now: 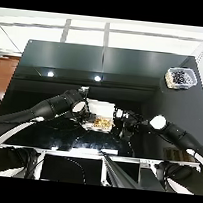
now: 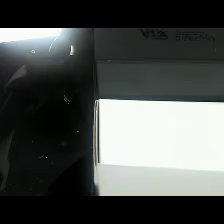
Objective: Fold the box and place the chain.
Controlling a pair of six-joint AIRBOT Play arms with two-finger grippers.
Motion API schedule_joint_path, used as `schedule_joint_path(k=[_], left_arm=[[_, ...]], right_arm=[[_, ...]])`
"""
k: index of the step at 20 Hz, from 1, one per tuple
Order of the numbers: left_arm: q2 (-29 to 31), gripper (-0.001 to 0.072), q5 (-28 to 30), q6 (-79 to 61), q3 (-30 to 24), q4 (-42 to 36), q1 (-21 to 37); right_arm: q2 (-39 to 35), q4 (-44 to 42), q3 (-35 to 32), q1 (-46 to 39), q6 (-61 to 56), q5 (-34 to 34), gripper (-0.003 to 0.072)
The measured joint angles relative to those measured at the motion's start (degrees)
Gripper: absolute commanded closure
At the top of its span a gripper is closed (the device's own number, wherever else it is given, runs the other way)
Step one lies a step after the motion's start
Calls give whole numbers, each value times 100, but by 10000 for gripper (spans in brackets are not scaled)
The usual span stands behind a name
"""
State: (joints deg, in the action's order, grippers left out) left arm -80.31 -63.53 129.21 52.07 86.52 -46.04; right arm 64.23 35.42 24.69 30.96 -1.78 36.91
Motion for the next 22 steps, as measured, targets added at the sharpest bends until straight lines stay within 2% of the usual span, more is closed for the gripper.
schedule_joint_path(k=[1,3,4,5,7,8,10,11,16,22], left_arm=[[0,677,0,-2,0,2,0],[0,677,-2,0,0,0,0],[0,677,0,0,0,0,0],[0,677,0,0,0,0,0],[0,677,0,0,0,0,0],[0,677,0,-2,0,0,0],[0,677,0,0,0,0,0],[0,677,-2,0,0,2,0],[0,677,-2,-2,0,0,0],[0,677,-2,-2,0,0,0]], right_arm=[[48,-26,-4,42,44,-31,140],[116,-87,-2,116,111,-131,164],[140,-96,2,144,125,-164,301],[155,-98,0,157,144,-210,391],[177,-120,-4,181,142,-249,394],[184,-118,-4,188,149,-260,593],[186,-116,-4,197,142,-313,606],[190,-111,-4,197,138,-313,636],[116,-37,-7,195,-22,-328,638],[-629,592,68,190,-1117,-251,638]])
